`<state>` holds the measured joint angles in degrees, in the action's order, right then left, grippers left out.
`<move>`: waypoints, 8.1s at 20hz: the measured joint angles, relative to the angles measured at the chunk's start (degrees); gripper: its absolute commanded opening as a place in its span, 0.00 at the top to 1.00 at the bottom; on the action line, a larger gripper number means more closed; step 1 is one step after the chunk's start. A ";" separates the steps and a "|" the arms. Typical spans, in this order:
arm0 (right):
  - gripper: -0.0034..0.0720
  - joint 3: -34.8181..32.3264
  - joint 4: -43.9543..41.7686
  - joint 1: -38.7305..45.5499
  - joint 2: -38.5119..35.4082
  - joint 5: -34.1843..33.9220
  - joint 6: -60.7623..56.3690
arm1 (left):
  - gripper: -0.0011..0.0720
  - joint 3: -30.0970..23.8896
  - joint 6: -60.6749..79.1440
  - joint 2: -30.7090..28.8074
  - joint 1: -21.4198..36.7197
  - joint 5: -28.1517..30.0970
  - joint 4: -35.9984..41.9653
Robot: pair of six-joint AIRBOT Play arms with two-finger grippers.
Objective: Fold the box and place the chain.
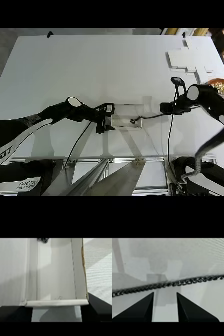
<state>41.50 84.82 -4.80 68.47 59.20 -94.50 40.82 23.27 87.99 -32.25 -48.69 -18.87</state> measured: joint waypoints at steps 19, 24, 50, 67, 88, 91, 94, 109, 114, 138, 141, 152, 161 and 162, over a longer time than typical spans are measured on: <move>0.94 -0.02 1.57 0.04 4.68 -2.14 -0.87 | 0.94 0.00 0.02 0.00 0.00 0.02 0.00; 0.94 -0.13 1.60 -0.33 4.39 -1.77 1.62 | 0.94 0.00 0.00 0.00 0.00 0.02 0.00; 0.94 -0.13 -24.09 -33.29 -24.30 -11.93 4.04 | 0.94 0.00 0.00 0.00 0.00 0.00 0.00; 0.70 1.09 -20.57 -33.42 -15.89 -15.12 3.72 | 0.94 0.00 0.00 0.00 0.00 0.00 0.02; 0.69 0.07 0.70 -6.08 -3.50 0.98 2.32 | 0.94 0.00 0.00 0.00 0.00 0.00 0.00; 0.70 -0.02 1.42 -5.97 -1.03 0.94 1.25 | 0.94 0.00 0.00 0.00 0.00 0.00 0.00; 0.70 -0.07 1.81 -5.95 0.28 -0.28 0.48 | 0.94 0.00 0.00 0.00 0.00 0.00 0.00; 0.56 -0.07 2.01 -5.95 3.34 -2.51 -1.09 | 0.94 0.00 0.00 0.00 0.00 0.00 0.00; 0.65 -0.07 2.03 -5.95 3.72 -2.86 -1.29 | 0.94 0.00 0.00 0.00 0.00 0.00 0.02; 0.45 -0.09 1.73 -5.92 -0.72 0.92 -1.77 | 0.94 0.00 0.00 0.00 0.00 0.00 0.00; 0.41 -0.09 0.48 -5.92 0.15 -0.61 -4.17 | 0.94 0.00 0.00 0.00 0.00 0.00 0.00; 0.49 -0.11 -0.79 -5.92 3.98 -1.42 -8.61 | 0.94 0.00 0.00 0.00 0.00 0.00 0.00; 0.94 -0.17 0.44 -5.95 4.59 -1.29 -4.33 | 0.94 0.00 0.00 0.00 0.00 0.00 0.02; 0.94 -0.20 -0.20 -6.01 3.98 -1.86 -2.84 | 0.94 0.00 0.00 0.00 0.00 0.00 0.00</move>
<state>41.30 84.62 -10.81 72.44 57.34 -97.34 40.82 23.27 87.99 -32.25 -48.69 -18.87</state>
